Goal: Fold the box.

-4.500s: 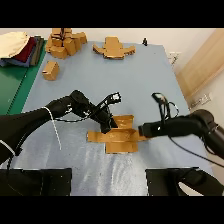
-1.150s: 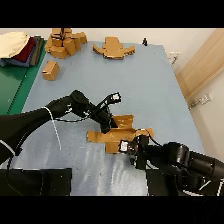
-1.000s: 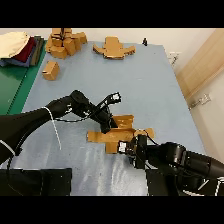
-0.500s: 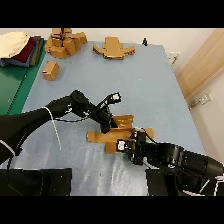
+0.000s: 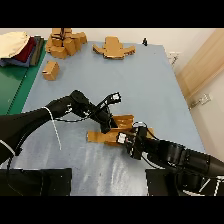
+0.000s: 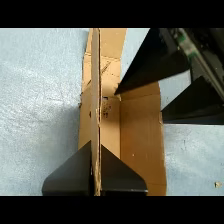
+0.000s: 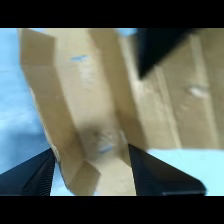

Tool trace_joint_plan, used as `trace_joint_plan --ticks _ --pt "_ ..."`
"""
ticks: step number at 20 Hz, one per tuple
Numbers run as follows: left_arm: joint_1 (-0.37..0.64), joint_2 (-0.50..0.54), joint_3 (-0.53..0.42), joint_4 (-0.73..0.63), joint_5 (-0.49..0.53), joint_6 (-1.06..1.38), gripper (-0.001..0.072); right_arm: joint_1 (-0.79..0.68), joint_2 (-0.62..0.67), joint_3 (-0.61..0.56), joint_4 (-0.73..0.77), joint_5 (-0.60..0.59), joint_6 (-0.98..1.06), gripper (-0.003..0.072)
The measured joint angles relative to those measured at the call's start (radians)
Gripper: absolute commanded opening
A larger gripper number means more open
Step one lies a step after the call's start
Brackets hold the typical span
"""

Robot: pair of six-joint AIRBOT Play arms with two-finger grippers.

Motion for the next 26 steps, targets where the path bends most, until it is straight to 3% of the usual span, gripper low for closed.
trace_joint_plan --ticks 6,9,11,14,17,21,26 --pt "0.000 0.000 0.000 0.000 0.000 0.000 0.0014 -0.095 0.051 0.006 -0.023 0.000 0.051 0.0719" --pt "0.000 0.000 0.000 0.000 0.000 0.000 0.0014 -0.169 0.056 0.006 0.047 0.053 -0.045 0.0719" --pt "0.000 0.000 0.000 0.000 0.000 0.000 0.0014 -0.242 0.047 0.006 0.176 0.079 -0.185 0.0719" --pt "0.000 0.000 0.000 0.000 0.000 0.000 0.0014 -0.377 0.017 0.010 0.488 0.095 -0.545 0.0719" --pt "0.000 0.000 0.000 0.000 0.000 0.000 0.0014 -0.504 -0.032 0.042 0.746 0.054 -0.878 0.0719" --pt "0.000 0.000 0.000 0.000 0.000 0.000 0.0014 -0.618 -0.141 0.109 0.935 -0.081 -1.159 0.0719" --pt "0.000 0.000 0.000 0.000 0.000 0.000 0.0014 -0.652 -0.253 0.146 1.040 -0.163 -1.307 0.0718"
